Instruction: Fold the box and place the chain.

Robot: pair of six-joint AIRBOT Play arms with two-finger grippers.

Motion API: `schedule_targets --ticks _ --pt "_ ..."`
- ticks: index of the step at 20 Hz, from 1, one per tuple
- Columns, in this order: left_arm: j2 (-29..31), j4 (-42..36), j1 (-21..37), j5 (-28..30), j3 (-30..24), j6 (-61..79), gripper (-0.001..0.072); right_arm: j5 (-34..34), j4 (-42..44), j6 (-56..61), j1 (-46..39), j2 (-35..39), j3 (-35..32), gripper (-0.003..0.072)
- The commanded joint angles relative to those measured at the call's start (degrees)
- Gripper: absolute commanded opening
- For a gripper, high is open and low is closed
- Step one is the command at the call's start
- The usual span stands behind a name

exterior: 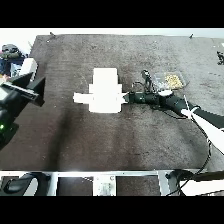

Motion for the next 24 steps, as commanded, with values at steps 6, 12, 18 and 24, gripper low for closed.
schedule_targets --ticks 6,12,18,24 --pt "-30.3 15.5 -0.2 -14.9 21.6 -9.8 0.0486 0.6 0.0 -2.1 0.1 0.0 0.0 0.0010" --pt "-51.3 39.1 -8.2 -15.6 45.4 -33.5 0.0549 0.5 0.0 -2.1 0.1 0.0 0.0 0.0010" --pt "-71.6 47.0 -9.7 -34.4 70.5 -50.4 0.0549 0.5 0.0 -2.2 0.1 0.0 0.0 0.0010" --pt "-84.7 51.0 -10.3 -44.2 84.7 -57.0 0.0548 0.5 0.0 -2.1 0.1 0.0 0.0 0.0010"
